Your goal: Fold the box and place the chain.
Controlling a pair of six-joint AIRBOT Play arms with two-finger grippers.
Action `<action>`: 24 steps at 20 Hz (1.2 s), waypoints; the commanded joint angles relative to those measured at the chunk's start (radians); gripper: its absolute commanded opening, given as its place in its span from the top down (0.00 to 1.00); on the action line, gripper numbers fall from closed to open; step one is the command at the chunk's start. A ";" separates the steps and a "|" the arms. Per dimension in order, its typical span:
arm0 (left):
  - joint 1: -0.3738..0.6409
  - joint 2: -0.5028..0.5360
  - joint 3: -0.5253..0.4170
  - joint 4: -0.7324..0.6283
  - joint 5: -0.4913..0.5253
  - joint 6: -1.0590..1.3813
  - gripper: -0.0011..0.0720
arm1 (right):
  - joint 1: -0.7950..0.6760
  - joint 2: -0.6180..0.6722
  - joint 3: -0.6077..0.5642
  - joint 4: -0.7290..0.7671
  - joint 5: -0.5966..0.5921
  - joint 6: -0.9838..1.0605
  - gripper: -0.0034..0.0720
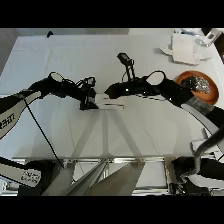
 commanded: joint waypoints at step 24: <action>0.000 0.001 0.000 0.001 0.001 0.000 0.44 | 0.024 0.073 0.019 -0.445 -0.053 0.209 0.94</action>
